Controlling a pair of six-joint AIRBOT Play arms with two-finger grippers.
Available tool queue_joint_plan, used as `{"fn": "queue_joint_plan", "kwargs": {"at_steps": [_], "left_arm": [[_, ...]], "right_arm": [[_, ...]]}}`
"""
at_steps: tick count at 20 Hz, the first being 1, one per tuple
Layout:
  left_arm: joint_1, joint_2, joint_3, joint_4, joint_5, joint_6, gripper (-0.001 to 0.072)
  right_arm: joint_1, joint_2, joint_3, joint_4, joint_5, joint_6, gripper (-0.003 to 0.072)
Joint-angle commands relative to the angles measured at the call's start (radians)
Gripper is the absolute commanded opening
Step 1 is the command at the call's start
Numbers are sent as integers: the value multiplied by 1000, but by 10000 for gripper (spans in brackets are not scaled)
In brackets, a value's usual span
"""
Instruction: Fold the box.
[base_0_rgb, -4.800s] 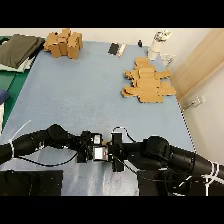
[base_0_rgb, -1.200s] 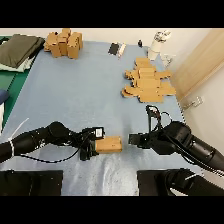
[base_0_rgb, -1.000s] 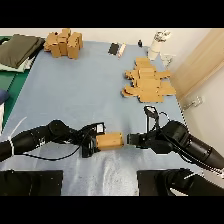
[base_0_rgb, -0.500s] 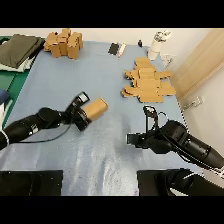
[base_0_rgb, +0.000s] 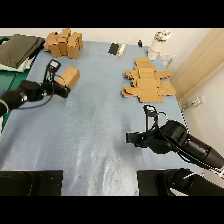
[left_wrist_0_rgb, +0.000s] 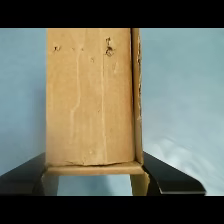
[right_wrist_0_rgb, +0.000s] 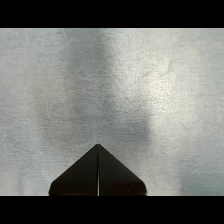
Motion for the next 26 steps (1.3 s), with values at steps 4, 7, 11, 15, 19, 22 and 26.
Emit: {"fn": "queue_joint_plan", "kwargs": {"at_steps": [4, 7, 11, 15, 19, 22, 26], "left_arm": [[142, -320, 361, 0, 85, -140, 524], [231, -412, 468, 0, 64, -314, 524], [295, -473, 533, 49, -21, -317, 523], [273, -492, 540, 146, -15, -290, 524], [255, -496, 540, 227, 30, -311, 524], [256, -496, 540, 228, 34, -309, 535], [255, -493, 540, 228, 15, -311, 699]], "right_arm": [[0, 0, 1, 11, 0, 3, 2], [0, 0, 1, 22, 0, 3, 2], [0, 0, 1, 24, 11, 3, 2], [0, 0, 1, 24, 55, 3, 2], [0, 0, 1, 25, 68, 3, 2], [0, 0, 1, 33, 71, 3, 2], [0, 0, 1, 37, 71, 3, 2]]}}
